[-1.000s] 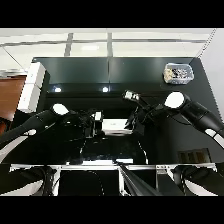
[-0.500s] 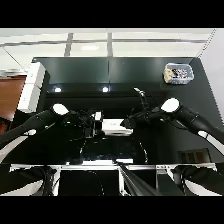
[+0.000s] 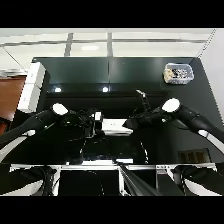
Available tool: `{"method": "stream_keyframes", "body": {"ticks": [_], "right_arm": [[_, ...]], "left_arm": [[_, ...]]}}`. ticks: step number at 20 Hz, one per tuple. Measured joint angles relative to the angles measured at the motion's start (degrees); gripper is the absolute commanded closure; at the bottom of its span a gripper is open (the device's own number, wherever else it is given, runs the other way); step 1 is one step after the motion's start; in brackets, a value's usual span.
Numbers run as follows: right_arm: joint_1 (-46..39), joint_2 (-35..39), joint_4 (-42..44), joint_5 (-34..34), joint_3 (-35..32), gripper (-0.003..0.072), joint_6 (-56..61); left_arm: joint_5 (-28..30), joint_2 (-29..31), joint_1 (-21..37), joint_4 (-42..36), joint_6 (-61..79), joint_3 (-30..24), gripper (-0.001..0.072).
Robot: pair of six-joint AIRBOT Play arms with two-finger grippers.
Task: Fold the box and place the chain.
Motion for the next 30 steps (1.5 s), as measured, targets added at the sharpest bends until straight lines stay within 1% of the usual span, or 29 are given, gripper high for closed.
{"method": "stream_keyframes", "body": {"ticks": [4, 7, 10, 11, 13, 16, 18, 20, 23, 30], "right_arm": [[-8.39, 8.39, -1.81, 6.93, 1.53, 0.0666, 0.31], [-16.13, 13.77, -4.79, 12.41, 1.84, 0.0666, 0.7], [-21.44, 16.22, -6.67, 15.41, 1.9, 0.0666, 1.16], [-22.4, 16.63, -7.02, 15.39, 1.95, 0.0665, 1.25], [-23.54, 17.14, -7.52, 15.45, 1.95, 0.0665, 1.33], [-24.33, 17.46, -7.85, 15.08, 1.95, 0.0665, 1.42], [-24.55, 17.57, -7.96, 14.95, 1.92, 0.0666, 1.51], [-24.68, 17.64, -8.07, 14.93, 1.88, 0.0665, 1.53], [-24.76, 17.64, -8.11, 14.88, 1.88, 0.0665, 1.51], [-24.81, 17.64, -8.2, 14.84, 1.88, 0.0665, 1.49]], "left_arm": [[-0.15, 3.15, 0.98, 0.85, -5.75, 0.04, -0.0004], [-3.78, 6.32, 1.64, 3.48, -13.22, 1.29, -0.0002], [-6.93, 7.5, -0.33, 4.83, -19.96, 4.94, 0.0], [-7.58, 7.15, -1.53, 5.01, -21.75, 6.47, 0.0], [-7.45, 4.48, -4.17, 5.44, -25.4, 10.1, 0.0], [-7.5, -1.86, -7.17, 5.6, -29.86, 15.69, -0.0001], [-7.93, -5.42, -8.52, 5.84, -31.63, 18.05, -0.0001], [-8.2, -7.67, -9.44, 5.75, -32.65, 19.37, 0.0], [-8.7, -9.27, -10.08, 5.68, -33.48, 20.28, -0.0001], [-9.77, -10.14, -10.43, 6.82, -34.07, 21.0, -0.0001]]}}
